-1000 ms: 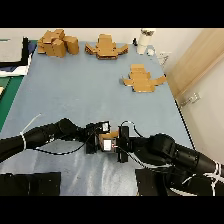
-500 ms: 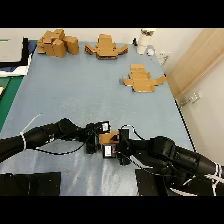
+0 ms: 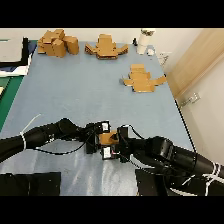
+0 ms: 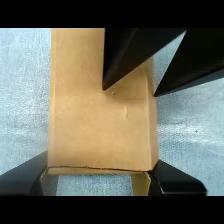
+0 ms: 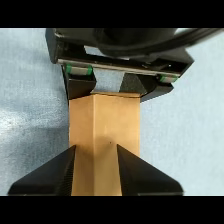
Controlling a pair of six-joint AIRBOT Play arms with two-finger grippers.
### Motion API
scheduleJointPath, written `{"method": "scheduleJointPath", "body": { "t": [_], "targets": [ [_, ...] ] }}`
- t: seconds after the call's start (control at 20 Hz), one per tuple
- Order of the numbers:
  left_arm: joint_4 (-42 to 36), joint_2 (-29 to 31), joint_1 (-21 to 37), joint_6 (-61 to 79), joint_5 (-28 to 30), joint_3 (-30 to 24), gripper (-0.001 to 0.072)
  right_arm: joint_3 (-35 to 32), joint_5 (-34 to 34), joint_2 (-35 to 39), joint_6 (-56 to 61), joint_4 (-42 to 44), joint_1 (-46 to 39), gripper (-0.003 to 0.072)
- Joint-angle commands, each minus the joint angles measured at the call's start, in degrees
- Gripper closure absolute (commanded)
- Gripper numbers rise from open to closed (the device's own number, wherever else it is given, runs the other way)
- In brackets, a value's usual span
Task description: Fold the box.
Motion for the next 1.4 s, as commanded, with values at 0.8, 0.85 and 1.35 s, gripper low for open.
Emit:
{"method": "scheduleJointPath", "body": {
  "t": [0.8,0.85,1.35],
  "targets": [
    [0.00,0.00,0.00,0.04,-0.09,0.02,0.0152,0.13,0.20,4.44,3.76,-6.88,0.04,0.0433],
    [0.00,0.00,0.00,0.04,-0.09,0.02,0.0152,0.37,0.24,4.44,3.76,-7.02,0.04,0.0510],
    [0.00,0.00,0.00,0.04,-0.09,0.02,0.0152,0.55,1.53,2.14,4.22,-6.82,0.04,0.0612]
  ]
}}
